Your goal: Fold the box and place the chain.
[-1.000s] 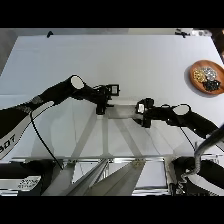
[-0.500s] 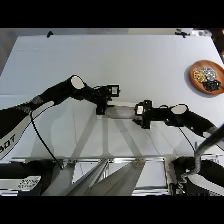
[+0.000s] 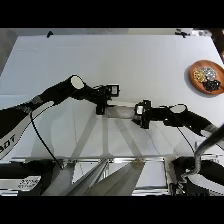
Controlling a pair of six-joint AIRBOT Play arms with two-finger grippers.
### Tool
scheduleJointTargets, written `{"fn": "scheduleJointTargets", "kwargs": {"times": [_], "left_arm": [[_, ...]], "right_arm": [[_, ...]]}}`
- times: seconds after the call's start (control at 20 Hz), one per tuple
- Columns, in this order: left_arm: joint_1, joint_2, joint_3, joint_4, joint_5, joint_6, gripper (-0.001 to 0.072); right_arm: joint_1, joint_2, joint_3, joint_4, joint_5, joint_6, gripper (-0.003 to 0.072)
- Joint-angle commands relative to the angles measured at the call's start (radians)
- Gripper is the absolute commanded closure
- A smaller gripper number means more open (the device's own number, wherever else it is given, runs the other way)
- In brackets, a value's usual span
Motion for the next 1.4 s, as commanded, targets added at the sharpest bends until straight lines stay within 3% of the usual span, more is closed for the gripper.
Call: {"fn": "scheduleJointTargets", "kwargs": {"times": [0.0, 0.35, 0.45, 0.85, 0.95, 1.25, 1.35], "left_arm": [[0.0, 0.0, 0.001, -0.001, -0.001, 0.0, 0.0694], [0.0, 0.0, 0.001, -0.001, -0.001, 0.0, 0.0694], [0.0, 0.0, 0.001, -0.001, -0.001, -0.001, 0.0694], [0.0, 0.0, 0.001, -0.001, -0.001, 0.0, 0.0694], [0.0, 0.0, 0.001, -0.001, -0.001, 0.0, 0.0694], [0.0, 0.0, 0.001, -0.001, -0.001, 0.0, 0.0694], [0.0, 0.0, 0.001, -0.001, -0.001, 0.0, 0.0694]], "right_arm": [[-0.032, -0.002, 0.001, 0.009, 0.004, -0.01, 0.0249], [-0.041, -0.001, 0.001, 0.007, 0.029, -0.029, 0.024], [-0.041, -0.001, 0.001, 0.008, 0.045, -0.029, 0.0157], [-0.041, -0.001, 0.001, 0.035, 0.047, -0.032, 0.0117], [-0.041, -0.001, 0.001, 0.035, 0.048, -0.032, 0.003], [-0.041, -0.001, 0.001, 0.055, 0.077, -0.033, 0.0031], [-0.041, -0.001, 0.001, 0.057, 0.077, -0.059, 0.0104]]}}
